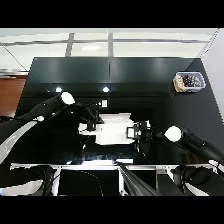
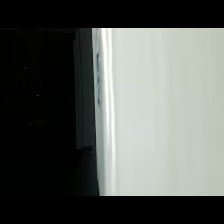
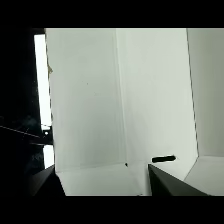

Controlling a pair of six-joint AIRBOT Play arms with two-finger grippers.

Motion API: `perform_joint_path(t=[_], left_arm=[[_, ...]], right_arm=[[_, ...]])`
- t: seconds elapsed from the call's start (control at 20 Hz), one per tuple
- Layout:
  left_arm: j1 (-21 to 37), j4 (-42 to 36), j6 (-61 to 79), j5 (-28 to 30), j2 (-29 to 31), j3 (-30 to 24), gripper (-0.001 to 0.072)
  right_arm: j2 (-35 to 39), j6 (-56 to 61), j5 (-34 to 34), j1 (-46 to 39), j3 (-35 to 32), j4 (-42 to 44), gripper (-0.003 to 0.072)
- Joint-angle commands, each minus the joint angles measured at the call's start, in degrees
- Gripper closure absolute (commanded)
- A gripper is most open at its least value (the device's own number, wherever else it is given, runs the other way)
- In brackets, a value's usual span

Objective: Fold the box and place the chain.

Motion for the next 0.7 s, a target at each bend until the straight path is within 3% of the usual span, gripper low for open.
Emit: perform_joint_path(t=[0.0,0.65], left_arm=[[0.0,0.0,0.0,0.0,0.0,0.0,0.0682],[0.0,0.0,0.0,0.0,0.0,0.0,0.0682]], right_arm=[[0.0,0.8,-0.8,0.5,1.3,4.5,0.0028],[-1.8,0.3,-0.9,-7.5,5.8,7.6,0.0028]])
